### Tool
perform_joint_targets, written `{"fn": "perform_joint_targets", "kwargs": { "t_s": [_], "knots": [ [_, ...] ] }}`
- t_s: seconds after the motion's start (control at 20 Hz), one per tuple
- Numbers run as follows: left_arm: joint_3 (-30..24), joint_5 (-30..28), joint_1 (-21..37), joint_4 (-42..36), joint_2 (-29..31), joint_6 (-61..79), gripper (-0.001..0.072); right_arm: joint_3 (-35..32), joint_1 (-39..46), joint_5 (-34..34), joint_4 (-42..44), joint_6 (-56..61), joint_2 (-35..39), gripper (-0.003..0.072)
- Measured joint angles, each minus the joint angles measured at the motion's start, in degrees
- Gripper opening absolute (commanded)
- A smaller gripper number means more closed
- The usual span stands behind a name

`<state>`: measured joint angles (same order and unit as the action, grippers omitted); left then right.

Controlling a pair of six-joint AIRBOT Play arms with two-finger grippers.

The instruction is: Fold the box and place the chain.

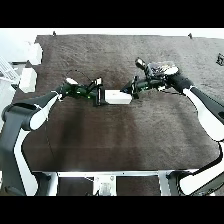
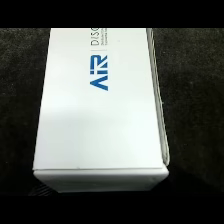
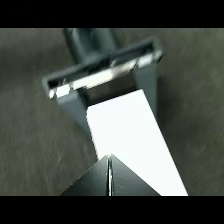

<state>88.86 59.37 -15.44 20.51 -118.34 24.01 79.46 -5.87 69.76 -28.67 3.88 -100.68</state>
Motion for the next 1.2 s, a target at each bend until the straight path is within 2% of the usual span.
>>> {"fn": "perform_joint_targets", "kwargs": {
  "t_s": [0.25,0.75,0.9,1.0,1.2],
  "knots": [
    [0.00,0.02,0.00,0.02,-0.02,0.02,0.0527,-1.75,0.22,-3.76,-5.95,2.69,-0.92,0.0009],
    [0.00,-0.04,0.00,0.04,-0.02,0.00,0.0527,-1.86,0.20,-5.09,-8.74,5.01,-2.27,0.0009],
    [0.00,0.35,0.00,0.04,0.00,0.04,0.0527,-1.75,0.44,-6.25,-5.90,3.48,0.85,0.0009],
    [0.00,0.24,0.00,0.02,0.00,0.04,0.0527,-1.57,0.31,-5.73,-1.51,2.89,4.70,0.0008],
    [0.00,0.11,0.00,0.02,-0.02,0.02,0.0527,-2.08,0.46,-5.57,1.84,5.16,13.68,0.0008]
  ]
}}
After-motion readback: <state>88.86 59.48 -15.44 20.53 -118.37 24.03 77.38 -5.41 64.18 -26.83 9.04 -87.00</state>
